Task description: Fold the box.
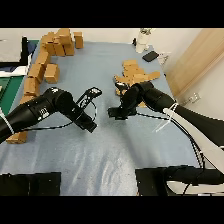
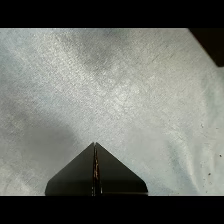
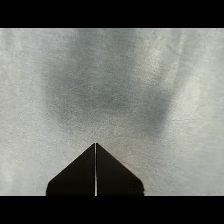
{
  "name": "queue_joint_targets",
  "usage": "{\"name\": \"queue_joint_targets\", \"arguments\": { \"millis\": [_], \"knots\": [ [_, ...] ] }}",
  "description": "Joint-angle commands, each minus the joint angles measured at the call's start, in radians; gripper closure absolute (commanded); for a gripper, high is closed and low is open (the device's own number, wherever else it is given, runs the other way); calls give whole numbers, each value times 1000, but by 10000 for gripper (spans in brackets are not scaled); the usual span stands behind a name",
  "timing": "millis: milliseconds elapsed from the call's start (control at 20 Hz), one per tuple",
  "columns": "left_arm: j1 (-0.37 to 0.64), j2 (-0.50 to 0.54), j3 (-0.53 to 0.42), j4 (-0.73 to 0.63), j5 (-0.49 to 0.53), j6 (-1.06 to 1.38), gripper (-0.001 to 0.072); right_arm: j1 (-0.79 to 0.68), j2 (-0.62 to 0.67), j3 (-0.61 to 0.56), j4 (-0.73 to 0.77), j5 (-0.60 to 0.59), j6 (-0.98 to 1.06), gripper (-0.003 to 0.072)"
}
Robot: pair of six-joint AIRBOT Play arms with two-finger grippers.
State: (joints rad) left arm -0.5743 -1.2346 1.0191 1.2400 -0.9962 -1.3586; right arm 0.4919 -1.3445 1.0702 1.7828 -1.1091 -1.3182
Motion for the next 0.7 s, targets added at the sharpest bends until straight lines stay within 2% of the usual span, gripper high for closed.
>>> {"name": "queue_joint_targets", "arguments": {
  "millis": [0,500,650],
  "knots": [
    [0,0,0,0,0,0,697,0,0,0,0,0,0,683],
    [0,0,0,0,0,0,697,0,0,0,0,0,0,683],
    [0,0,0,-6,24,0,697,0,-3,0,-10,101,0,683]
  ]
}}
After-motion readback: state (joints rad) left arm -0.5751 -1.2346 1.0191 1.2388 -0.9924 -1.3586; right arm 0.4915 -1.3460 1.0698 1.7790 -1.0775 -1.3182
